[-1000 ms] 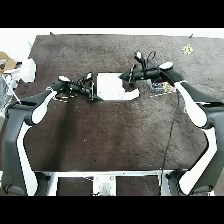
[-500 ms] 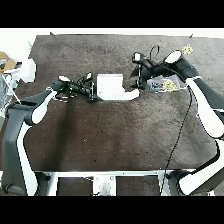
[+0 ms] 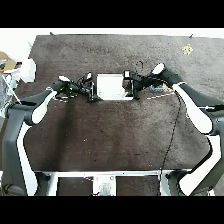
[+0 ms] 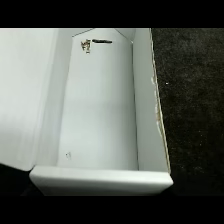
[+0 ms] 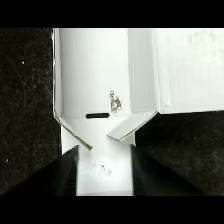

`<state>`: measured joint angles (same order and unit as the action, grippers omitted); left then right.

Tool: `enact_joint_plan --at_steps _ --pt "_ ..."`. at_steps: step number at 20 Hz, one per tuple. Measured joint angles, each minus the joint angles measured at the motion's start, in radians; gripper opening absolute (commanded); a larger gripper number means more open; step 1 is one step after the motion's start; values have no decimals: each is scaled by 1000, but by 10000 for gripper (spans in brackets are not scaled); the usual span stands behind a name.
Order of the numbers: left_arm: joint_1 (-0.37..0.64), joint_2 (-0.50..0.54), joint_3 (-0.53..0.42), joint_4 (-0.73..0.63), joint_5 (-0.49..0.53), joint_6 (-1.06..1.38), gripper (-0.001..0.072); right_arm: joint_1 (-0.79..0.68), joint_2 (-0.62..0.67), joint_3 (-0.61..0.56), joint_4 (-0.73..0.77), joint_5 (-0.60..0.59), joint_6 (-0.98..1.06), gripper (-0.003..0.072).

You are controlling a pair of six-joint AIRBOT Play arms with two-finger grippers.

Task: Fold the box and place the chain.

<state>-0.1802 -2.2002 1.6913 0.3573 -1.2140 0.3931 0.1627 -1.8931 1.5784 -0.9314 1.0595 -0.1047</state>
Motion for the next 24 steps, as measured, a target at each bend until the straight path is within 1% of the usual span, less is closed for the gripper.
enact_joint_plan --at_steps 2,4,10,12,15,23,24 --pt "0 0 0 0 0 0 287 4 -5 -1 23 -3 -3 294" --pt "0 0 0 0 0 0 287 6 -9 -2 48 -7 -7 197" --pt "0 0 0 0 0 0 288 6 -25 -2 159 -6 -15 198" --pt "0 0 0 0 0 0 288 7 -37 -2 202 -6 -29 216" --pt "0 0 0 0 0 0 288 8 -58 -2 252 -7 -47 216" --pt "0 0 0 0 0 0 288 22 -83 -2 288 7 -80 218" --pt "0 0 0 0 0 0 287 23 -84 -2 288 8 -82 361"
